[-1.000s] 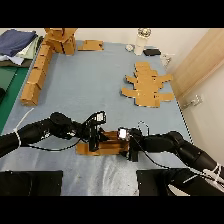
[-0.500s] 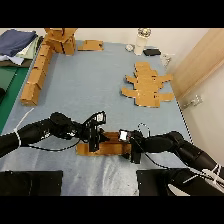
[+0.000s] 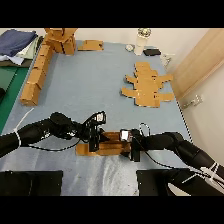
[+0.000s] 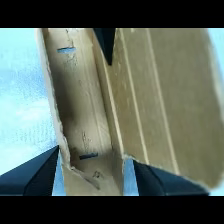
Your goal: Fold the box.
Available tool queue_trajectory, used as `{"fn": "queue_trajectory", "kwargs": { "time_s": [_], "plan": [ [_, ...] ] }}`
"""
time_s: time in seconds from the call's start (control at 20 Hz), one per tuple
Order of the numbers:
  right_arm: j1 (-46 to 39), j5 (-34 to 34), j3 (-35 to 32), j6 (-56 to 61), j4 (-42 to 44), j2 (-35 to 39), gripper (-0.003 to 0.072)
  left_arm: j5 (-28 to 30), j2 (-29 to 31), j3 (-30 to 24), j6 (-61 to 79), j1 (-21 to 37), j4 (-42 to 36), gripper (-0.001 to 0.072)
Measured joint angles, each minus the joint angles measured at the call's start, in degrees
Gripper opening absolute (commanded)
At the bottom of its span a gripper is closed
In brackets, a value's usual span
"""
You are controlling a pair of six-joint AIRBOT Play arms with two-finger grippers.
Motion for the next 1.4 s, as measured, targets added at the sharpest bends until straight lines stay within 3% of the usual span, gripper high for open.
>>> {"fn": "queue_trajectory", "kwargs": {
  "time_s": [1.4],
  "plan": [
    [-0.3, -1.5, 0.0, -8.0, 4.8, -3.7, 0.0679, 0.0, 0.0, 0.0, 0.0, 0.0, 0.0, 0.0014]
  ]
}}
